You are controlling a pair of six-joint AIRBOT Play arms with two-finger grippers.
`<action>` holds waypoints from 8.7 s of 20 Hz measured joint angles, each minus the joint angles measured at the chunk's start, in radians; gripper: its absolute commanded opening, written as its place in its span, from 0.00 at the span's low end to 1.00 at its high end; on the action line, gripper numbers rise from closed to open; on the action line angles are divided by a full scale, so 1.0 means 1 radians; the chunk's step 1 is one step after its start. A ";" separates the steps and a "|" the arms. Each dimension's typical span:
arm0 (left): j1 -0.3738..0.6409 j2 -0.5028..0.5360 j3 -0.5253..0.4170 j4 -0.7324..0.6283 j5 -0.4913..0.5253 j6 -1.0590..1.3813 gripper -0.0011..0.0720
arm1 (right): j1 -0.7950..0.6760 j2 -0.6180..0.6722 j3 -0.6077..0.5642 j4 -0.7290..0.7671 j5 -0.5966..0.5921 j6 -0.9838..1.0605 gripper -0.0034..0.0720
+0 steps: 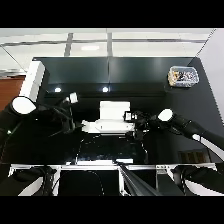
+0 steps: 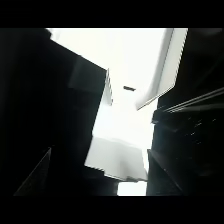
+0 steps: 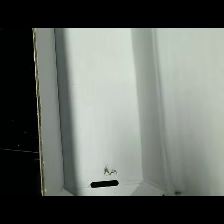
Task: Fold the box and place the chain.
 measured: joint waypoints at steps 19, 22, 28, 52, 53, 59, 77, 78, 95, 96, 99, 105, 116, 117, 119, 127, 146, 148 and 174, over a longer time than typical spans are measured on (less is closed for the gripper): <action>-0.194 -0.192 -0.045 -0.138 0.165 0.218 0.46 | 0.000 0.000 0.000 0.000 -0.001 0.000 0.58; -0.196 -0.201 -0.045 -0.160 0.173 0.220 0.47 | 0.000 0.000 0.000 0.000 -0.001 0.000 0.58; -0.212 -0.230 -0.045 -0.213 0.193 0.220 0.47 | 0.000 0.000 0.000 0.000 -0.001 0.000 0.58; -0.243 -0.243 -0.026 -0.301 0.206 0.111 0.05 | 0.000 0.000 0.000 0.000 -0.001 0.000 0.58; -0.232 -0.210 -0.022 -0.257 0.200 0.043 0.05 | 0.000 0.000 0.000 0.001 -0.001 0.000 0.58; -0.012 0.032 -0.010 0.233 0.132 -0.695 0.05 | 0.000 0.000 0.000 0.000 -0.001 0.000 0.58; 0.238 -0.350 -0.145 -0.336 -0.067 -0.909 0.05 | 0.000 0.000 0.000 0.000 -0.001 0.000 0.58; 0.214 -0.362 -0.134 -0.338 -0.060 -0.909 0.05 | 0.000 0.000 0.000 0.000 -0.001 0.000 0.58; 0.051 -0.393 0.075 -0.346 -0.218 -0.859 0.64 | 0.000 0.000 0.000 0.000 -0.001 0.000 0.58; 0.036 -0.393 0.086 -0.346 -0.219 -0.861 0.64 | 0.000 0.000 0.000 0.000 -0.001 0.000 0.58; -0.003 -0.393 0.120 -0.344 -0.218 -0.891 0.64 | 0.000 0.000 0.000 0.000 -0.001 0.000 0.58; -0.079 -0.393 0.189 -0.252 -0.175 -1.025 0.64 | 0.000 0.000 0.000 0.000 -0.001 0.000 0.58; -0.259 -0.393 0.262 0.058 -0.085 -1.330 0.56 | 0.000 0.000 0.000 0.000 -0.001 0.000 0.58; -0.273 -0.393 0.264 0.079 -0.073 -1.350 0.56 | 0.000 0.000 0.000 0.000 -0.001 0.000 0.58; -0.297 -0.394 0.266 0.122 -0.055 -1.390 0.56 | 0.000 0.000 0.000 0.000 -0.001 0.000 0.58; -0.394 -0.438 0.315 0.317 -0.047 -1.573 0.56 | 0.000 0.000 0.000 0.000 -0.001 0.000 0.58; -0.548 -0.536 0.465 0.619 -0.156 -2.067 0.48 | 0.000 0.000 0.000 0.000 -0.002 0.000 0.58; -0.552 -0.537 0.466 0.617 -0.161 -2.086 0.48 | 0.000 0.000 0.000 0.000 -0.002 0.000 0.58; -0.579 -0.551 0.469 0.618 -0.167 -2.139 0.05 | 0.000 0.000 0.000 0.001 0.000 0.001 0.58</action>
